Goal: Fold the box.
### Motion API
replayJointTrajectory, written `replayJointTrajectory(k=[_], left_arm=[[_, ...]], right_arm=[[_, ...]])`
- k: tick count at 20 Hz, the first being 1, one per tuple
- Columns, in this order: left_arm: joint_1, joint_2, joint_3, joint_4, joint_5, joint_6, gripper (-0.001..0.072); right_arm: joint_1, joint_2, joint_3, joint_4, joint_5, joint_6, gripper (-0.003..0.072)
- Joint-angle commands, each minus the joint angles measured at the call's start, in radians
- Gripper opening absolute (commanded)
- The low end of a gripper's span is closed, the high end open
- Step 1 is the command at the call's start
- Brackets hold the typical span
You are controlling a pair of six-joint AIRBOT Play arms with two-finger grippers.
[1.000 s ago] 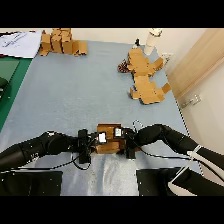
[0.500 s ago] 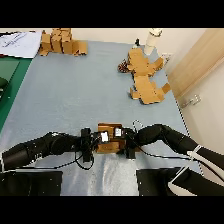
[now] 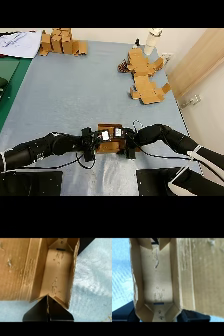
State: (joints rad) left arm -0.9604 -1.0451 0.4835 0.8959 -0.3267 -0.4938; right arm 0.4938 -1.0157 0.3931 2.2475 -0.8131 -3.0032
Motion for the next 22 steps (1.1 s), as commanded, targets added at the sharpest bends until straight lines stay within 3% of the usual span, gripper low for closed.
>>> replayJointTrajectory(k=[1, 2, 3, 9, 10, 16, 17, 18, 19, 22], left_arm=[[-0.001, -0.004, 0.002, -0.043, 0.003, 0.001, 0.0016], [-0.006, -0.004, 0.002, -0.045, 0.003, 0.0, 0.014], [-0.008, -0.004, 0.002, -0.051, 0.005, 0.0, 0.0401], [-0.012, -0.005, 0.002, -0.06, 0.013, 0.0, 0.0406], [-0.012, -0.005, 0.002, -0.06, 0.013, 0.0, 0.0433], [-0.002, 0.014, 0.002, -0.058, -0.008, -0.004, 0.0429], [0.011, 0.024, 0.001, -0.058, -0.032, -0.005, 0.0343], [0.03, 0.039, 0.002, -0.058, -0.08, -0.005, 0.0095], [0.047, 0.06, 0.002, -0.058, -0.127, -0.016, 0.0013], [0.081, 0.141, 0.002, 0.014, -0.203, -0.175, 0.0013]], right_arm=[[0.001, 0.001, 0.0, 0.0, 0.0, 0.0, 0.0511], [0.001, 0.001, 0.0, 0.0, 0.0, 0.0, 0.051], [0.001, 0.001, 0.0, 0.0, 0.0, 0.0, 0.051], [0.001, 0.001, 0.0, 0.0, 0.0, 0.0, 0.051], [0.001, 0.001, 0.0, 0.0, 0.0, 0.0, 0.0511], [0.001, 0.001, 0.0, 0.0, 0.0, 0.0, 0.0511], [0.001, 0.001, 0.0, 0.0, 0.0, 0.0, 0.051], [0.001, 0.001, 0.0, 0.0, 0.0, 0.0, 0.051], [0.001, 0.001, 0.0, 0.0, 0.0, 0.0, 0.051], [0.001, 0.001, 0.0, 0.0, 0.0, 0.0, 0.0511]])
